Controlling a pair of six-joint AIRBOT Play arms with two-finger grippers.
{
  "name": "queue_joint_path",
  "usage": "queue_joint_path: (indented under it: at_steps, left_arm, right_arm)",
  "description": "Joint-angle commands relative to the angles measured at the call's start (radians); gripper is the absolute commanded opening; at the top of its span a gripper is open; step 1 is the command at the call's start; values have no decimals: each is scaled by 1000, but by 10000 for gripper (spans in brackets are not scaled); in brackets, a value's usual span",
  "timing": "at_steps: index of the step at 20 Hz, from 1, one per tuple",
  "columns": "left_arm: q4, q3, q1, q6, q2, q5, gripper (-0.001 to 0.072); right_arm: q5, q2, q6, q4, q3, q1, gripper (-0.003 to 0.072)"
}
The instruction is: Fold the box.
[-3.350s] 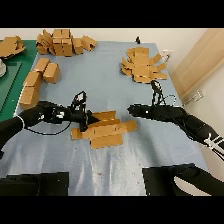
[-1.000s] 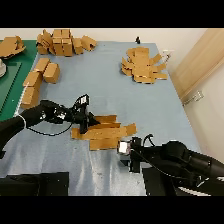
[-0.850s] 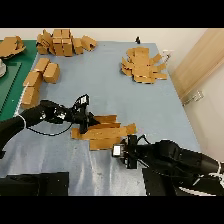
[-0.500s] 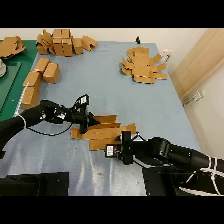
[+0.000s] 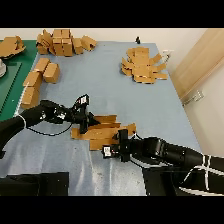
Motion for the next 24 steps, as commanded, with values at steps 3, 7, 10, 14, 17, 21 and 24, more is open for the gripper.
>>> queue_joint_path:
  at_steps: [3, 7, 10, 14, 17, 21, 24]
  left_arm:
    - [0, 0, 0, 0, 0, 0, 12]
    - [0, 0, 0, 0, 0, 0, 11]
    - [0, 0, 0, 0, 0, 0, 11]
    - [0, 0, 0, 0, 0, 0, 11]
    - [0, 0, 0, 0, 0, 0, 11]
    - [0, 0, 0, 0, 0, 0, 11]
    - [0, 0, 0, 0, 0, 0, 11]
  right_arm:
    - [10, 11, 1, -14, 13, -4, 530]
    - [8, 12, 2, -14, 13, -8, 530]
    - [12, 13, 26, -66, 13, -11, 529]
    - [17, 15, 130, -133, 13, -62, 531]
    - [18, 15, 130, -153, 13, -70, 543]
    - [20, 15, 130, -155, 13, -70, 544]
    - [21, 18, 132, -150, 14, -70, 720]
